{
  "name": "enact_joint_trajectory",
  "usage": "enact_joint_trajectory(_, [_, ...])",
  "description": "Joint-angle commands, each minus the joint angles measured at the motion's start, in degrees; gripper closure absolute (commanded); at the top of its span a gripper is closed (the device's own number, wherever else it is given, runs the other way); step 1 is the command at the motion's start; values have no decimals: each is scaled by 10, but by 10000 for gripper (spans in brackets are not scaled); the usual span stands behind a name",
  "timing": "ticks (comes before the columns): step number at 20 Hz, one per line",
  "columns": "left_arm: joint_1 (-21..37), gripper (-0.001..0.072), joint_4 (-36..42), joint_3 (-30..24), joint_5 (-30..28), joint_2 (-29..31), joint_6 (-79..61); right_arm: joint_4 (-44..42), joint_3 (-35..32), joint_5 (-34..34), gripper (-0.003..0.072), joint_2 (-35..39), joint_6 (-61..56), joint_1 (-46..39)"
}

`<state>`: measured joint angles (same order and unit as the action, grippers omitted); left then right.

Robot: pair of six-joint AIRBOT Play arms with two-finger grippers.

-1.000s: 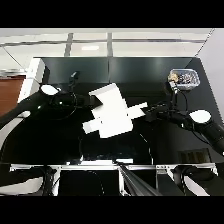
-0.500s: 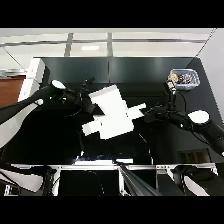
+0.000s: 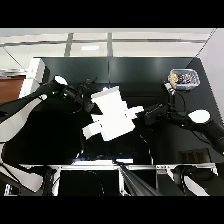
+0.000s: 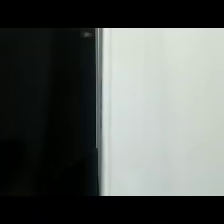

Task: Fold the box and place the chain.

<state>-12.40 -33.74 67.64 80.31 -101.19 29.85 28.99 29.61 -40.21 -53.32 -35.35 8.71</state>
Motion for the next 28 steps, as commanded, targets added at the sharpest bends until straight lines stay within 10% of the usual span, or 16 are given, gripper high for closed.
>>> enact_joint_trajectory(1, [-5, 684, -40, 0, 14, 27, 40, 110, 67, -128, -1, 7, -9, -52])
enact_joint_trajectory(4, [-40, 685, -24, -42, -20, 99, 13, 212, 124, -233, -1, 7, -9, -115])
enact_joint_trajectory(8, [-120, 682, -74, -120, -213, 184, -49, 239, 125, -238, -1, 7, -8, -156])
enact_joint_trajectory(16, [-186, 680, -174, -120, -330, 154, -266, 162, 77, -163, -1, -2, 154, -128])
enact_joint_trajectory(28, [-185, 681, -163, -122, -319, 135, -203, 158, -42, -119, -2, -3, 271, 13])
